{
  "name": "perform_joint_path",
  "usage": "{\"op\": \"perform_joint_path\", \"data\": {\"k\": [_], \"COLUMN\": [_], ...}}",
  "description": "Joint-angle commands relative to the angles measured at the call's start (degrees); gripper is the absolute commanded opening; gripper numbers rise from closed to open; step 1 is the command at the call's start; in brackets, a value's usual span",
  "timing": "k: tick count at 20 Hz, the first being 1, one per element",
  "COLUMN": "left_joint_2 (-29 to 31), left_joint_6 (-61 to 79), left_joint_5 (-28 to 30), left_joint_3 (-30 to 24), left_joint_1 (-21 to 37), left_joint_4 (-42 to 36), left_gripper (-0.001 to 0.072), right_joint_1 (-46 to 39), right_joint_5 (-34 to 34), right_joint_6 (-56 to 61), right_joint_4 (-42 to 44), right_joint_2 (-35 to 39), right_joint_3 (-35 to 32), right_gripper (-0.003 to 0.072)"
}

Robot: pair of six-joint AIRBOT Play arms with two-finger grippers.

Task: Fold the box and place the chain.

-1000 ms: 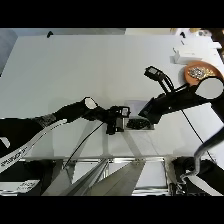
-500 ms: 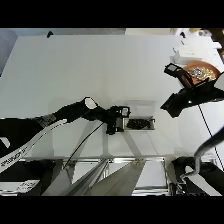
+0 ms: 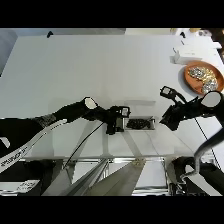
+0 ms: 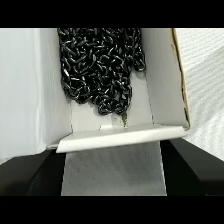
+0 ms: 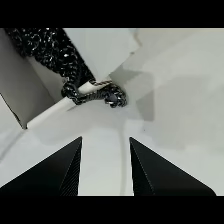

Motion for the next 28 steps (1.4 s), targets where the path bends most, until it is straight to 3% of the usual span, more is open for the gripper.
{"op": "perform_joint_path", "data": {"k": [1,6,17,21,26,28], "left_joint_2": [0.04,0.04,0.04,0.04,0.04,0.04], "left_joint_6": [0.02,0.02,0.02,0.02,0.02,0.02], "left_joint_5": [0.00,0.00,0.00,0.00,0.00,0.00], "left_joint_3": [-0.02,-0.02,-0.02,-0.02,-0.02,-0.02], "left_joint_1": [0.02,0.02,0.02,0.02,0.02,0.02], "left_joint_4": [0.00,0.00,0.00,0.00,0.00,0.00], "left_gripper": [0.0272,0.0272,0.0272,0.0272,0.0272,0.0272], "right_joint_1": [-0.13,3.15,6.01,6.40,6.40,6.40], "right_joint_5": [-4.52,-7.13,-12.22,-13.29,-12.72,-10.86], "right_joint_6": [-7.19,-13.18,-14.71,-14.62,-14.49,-13.14], "right_joint_4": [0.59,0.87,0.90,0.74,0.61,-2.36], "right_joint_2": [-1.20,-4.11,-8.85,-10.45,-10.45,-10.01], "right_joint_3": [-2.69,-2.71,-2.86,-2.86,-2.86,-2.84], "right_gripper": [0.0310,0.0297,0.0293,0.0261,0.0046,0.0014]}}
